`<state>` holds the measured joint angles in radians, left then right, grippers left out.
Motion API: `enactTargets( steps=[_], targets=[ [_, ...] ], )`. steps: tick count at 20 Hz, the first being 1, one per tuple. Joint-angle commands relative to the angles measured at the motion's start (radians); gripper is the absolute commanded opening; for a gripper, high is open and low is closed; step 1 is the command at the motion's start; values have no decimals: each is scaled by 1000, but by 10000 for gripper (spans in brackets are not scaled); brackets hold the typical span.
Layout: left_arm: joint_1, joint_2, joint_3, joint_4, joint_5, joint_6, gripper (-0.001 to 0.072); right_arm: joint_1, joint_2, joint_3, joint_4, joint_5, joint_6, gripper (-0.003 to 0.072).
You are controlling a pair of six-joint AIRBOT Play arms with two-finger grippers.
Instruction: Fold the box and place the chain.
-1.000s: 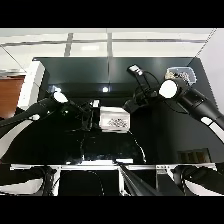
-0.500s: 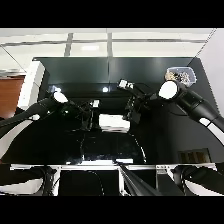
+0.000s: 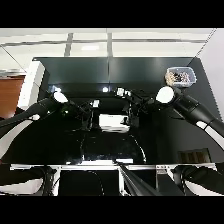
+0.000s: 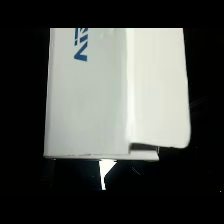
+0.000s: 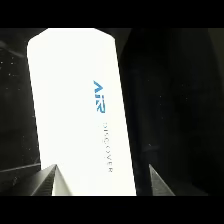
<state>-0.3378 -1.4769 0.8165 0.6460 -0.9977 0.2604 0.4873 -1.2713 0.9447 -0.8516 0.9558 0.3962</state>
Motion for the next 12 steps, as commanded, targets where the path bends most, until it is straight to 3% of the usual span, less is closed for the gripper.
enactTargets(
  steps=[1, 2, 3, 12],
  targets=[
    [-1, -1, 0, 1, 0, 0, 403, 2, 0, -2, 2, -3, -12, 422],
    [-1, -1, 0, 0, 0, 0, 403, 2, 0, -2, 2, 6, -12, 354],
    [-1, -1, 0, 1, 0, 0, 403, 2, -1, -2, 2, 13, -12, 337],
    [-1, -1, 0, 0, 0, 0, 403, 34, -8, -7, -47, 2, -12, 335]
  ],
)
